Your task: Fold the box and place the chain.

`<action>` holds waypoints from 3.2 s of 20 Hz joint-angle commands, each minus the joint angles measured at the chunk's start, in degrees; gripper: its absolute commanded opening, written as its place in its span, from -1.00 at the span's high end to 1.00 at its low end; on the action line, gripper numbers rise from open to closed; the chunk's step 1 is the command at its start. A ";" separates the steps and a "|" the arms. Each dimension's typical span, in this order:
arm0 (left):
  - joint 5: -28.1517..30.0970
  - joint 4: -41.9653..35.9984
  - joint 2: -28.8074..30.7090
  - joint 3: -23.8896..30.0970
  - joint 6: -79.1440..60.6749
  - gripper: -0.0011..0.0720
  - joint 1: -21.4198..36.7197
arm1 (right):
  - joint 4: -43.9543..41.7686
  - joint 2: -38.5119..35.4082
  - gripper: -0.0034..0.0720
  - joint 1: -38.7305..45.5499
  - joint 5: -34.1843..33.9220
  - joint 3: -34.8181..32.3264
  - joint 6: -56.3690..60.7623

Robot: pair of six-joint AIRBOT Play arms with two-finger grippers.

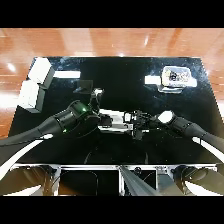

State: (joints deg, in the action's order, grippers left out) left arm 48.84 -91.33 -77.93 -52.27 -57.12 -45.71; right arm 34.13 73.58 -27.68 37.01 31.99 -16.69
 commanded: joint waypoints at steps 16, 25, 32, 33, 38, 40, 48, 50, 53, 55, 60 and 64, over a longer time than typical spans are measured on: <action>3.26 0.87 -6.01 -5.31 2.29 0.12 -2.51 | -0.02 0.02 -0.45 0.04 0.00 -0.02 0.00; 3.23 0.85 -6.80 -5.31 2.29 0.12 -2.51 | 0.00 0.02 -0.45 0.04 0.00 -0.02 0.00; 2.93 0.87 -6.78 -6.88 1.84 0.90 -2.51 | 0.00 0.02 -0.45 0.04 0.00 -0.02 0.00; 2.78 0.87 -6.78 -7.23 1.84 0.90 -2.51 | 0.00 0.02 -0.45 0.04 0.00 -0.02 0.00; 2.43 0.52 -6.78 -7.48 1.86 0.90 -2.51 | 0.00 0.02 -0.45 0.04 0.00 -0.02 0.00; 2.58 -0.09 -6.78 -7.50 1.86 0.83 -2.51 | -0.02 0.00 -0.45 0.04 0.00 -0.02 0.00; 3.65 -0.42 -6.78 -7.50 1.86 -0.01 -2.51 | 0.00 0.00 -0.45 0.04 0.00 -0.02 0.00; 3.65 -0.39 -6.78 -7.50 1.79 0.32 -2.51 | 0.00 0.02 -0.45 0.04 0.00 -0.02 0.00; 3.65 -0.44 -6.78 -7.50 0.50 0.90 -2.51 | 0.00 0.02 -0.45 0.04 0.00 -0.02 0.00; 3.65 -0.44 -6.78 -7.50 0.50 0.90 -2.51 | 0.00 0.02 -0.45 0.04 0.00 -0.02 0.00; 4.85 -0.44 -6.71 -7.50 0.59 0.90 -2.45 | 0.00 0.02 -0.46 0.07 0.02 -0.02 -0.02; 7.67 -0.44 -6.58 -7.50 0.68 0.90 -1.70 | 0.02 0.00 -0.47 0.17 0.20 0.00 0.42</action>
State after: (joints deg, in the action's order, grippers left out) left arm 53.67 -92.23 -84.60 -59.77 -56.38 -47.86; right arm 34.15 73.56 -27.57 37.08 31.99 -16.69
